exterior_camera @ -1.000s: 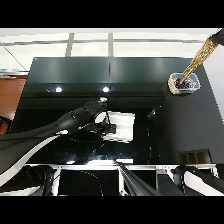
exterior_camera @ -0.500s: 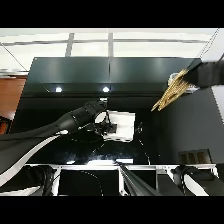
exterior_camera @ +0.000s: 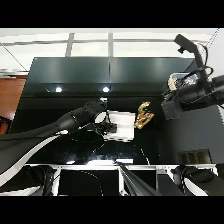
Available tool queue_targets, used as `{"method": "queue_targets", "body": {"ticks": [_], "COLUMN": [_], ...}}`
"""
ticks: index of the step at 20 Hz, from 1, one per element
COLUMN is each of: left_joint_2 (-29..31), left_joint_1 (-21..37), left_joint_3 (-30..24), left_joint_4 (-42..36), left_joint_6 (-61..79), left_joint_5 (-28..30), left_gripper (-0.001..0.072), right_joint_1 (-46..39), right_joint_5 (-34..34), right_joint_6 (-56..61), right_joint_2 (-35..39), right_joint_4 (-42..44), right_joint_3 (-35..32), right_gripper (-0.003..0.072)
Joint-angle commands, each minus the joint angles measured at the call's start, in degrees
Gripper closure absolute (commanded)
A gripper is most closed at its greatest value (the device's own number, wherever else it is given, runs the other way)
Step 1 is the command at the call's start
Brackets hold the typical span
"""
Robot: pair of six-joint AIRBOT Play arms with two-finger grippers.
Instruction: Fold the box and place the chain.
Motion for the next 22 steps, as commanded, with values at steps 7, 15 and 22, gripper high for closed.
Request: {"method": "queue_targets", "body": {"ticks": [7, 15, 22], "left_joint_2": [0.02, 0.02, 0.02], "left_joint_1": [0.04, 0.04, 0.04], "left_joint_3": [0.00, 0.00, 0.00], "left_joint_4": [0.00, -0.02, -0.04], "left_joint_6": [0.00, 0.00, 0.00], "left_joint_5": [0.04, -0.02, 0.00], "left_gripper": [0.0682, 0.0682, 0.0683], "right_joint_1": [3.23, 8.07, 11.76], "right_joint_5": [-9.79, -20.87, -24.26], "right_joint_6": [0.17, 2.67, 8.37], "right_joint_2": [-1.11, -1.14, -3.06], "right_joint_4": [3.30, 4.13, -3.82], "right_joint_3": [-9.64, -21.99, -23.54], "right_gripper": [0.0683, 0.0682, 0.0675]}}
